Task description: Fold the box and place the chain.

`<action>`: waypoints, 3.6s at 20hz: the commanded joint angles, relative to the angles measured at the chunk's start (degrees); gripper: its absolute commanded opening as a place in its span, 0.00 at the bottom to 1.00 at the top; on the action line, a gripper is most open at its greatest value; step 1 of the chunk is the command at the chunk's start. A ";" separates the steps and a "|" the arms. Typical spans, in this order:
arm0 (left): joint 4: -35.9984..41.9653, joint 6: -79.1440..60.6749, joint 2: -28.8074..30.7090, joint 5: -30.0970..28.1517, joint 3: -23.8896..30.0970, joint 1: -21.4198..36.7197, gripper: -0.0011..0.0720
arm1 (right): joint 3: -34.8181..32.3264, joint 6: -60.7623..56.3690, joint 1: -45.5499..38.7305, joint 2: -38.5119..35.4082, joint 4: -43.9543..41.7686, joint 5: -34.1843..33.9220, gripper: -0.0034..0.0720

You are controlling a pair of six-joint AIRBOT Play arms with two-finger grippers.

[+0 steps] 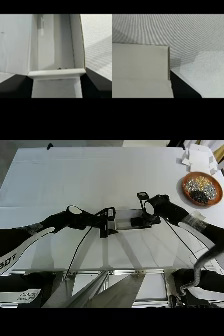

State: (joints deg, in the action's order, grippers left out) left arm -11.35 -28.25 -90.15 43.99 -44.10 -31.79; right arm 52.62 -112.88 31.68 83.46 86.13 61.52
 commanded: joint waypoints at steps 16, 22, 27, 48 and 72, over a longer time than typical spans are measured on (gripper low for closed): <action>0.00 -0.02 0.00 0.37 -0.04 -0.02 0.36 | 0.24 12.66 -7.80 -25.11 2.80 5.33 0.57; 0.02 -0.02 -0.02 0.39 -0.04 -0.02 0.36 | 6.32 22.45 -30.84 -24.70 4.13 3.41 0.53; 0.00 -0.02 -0.02 0.39 -0.04 -0.02 0.36 | 17.00 29.46 -50.03 -10.84 4.13 -0.02 0.49; 0.00 -0.02 -0.02 0.39 -0.04 -0.02 0.36 | 26.43 27.19 -56.70 16.06 3.61 -2.36 0.25; 0.00 -0.02 -0.02 0.42 -0.04 -0.02 0.36 | 26.43 36.33 -55.10 3.67 -1.97 0.96 0.07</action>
State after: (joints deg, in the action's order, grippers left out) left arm -11.33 -28.25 -90.17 44.40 -44.10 -31.81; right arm 78.98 -80.40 -24.34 89.65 86.91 59.83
